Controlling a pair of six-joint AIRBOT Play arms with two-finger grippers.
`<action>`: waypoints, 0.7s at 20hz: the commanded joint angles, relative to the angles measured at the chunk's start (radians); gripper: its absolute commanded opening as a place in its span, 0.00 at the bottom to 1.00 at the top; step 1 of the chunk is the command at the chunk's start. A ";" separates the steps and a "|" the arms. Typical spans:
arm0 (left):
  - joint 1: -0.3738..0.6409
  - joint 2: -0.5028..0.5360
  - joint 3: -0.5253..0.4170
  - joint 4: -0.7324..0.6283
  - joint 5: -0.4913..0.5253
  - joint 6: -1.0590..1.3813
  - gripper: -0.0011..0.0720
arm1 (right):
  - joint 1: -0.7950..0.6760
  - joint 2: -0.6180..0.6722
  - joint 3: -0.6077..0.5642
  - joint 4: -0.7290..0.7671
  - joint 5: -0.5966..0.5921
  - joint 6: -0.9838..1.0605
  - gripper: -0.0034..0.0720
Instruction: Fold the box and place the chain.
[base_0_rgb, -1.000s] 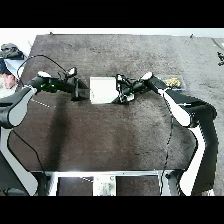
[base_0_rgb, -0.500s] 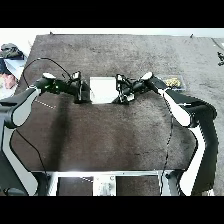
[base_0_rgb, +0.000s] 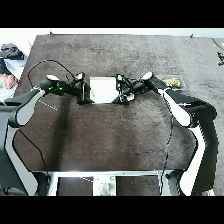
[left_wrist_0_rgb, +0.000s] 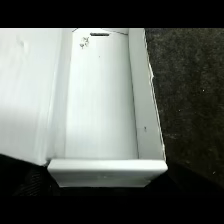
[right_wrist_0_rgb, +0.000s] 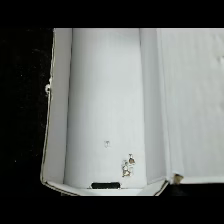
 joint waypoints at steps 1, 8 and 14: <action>-0.011 -0.009 0.000 -0.002 0.023 0.003 1.00 | 0.001 0.000 0.000 0.000 0.000 -0.002 0.54; -0.016 -0.015 0.000 -0.025 0.021 0.047 0.99 | 0.001 0.000 0.000 0.000 0.000 -0.002 0.54; -0.020 -0.016 0.000 -0.020 0.023 0.072 0.98 | 0.001 0.000 0.000 0.000 0.000 -0.002 0.54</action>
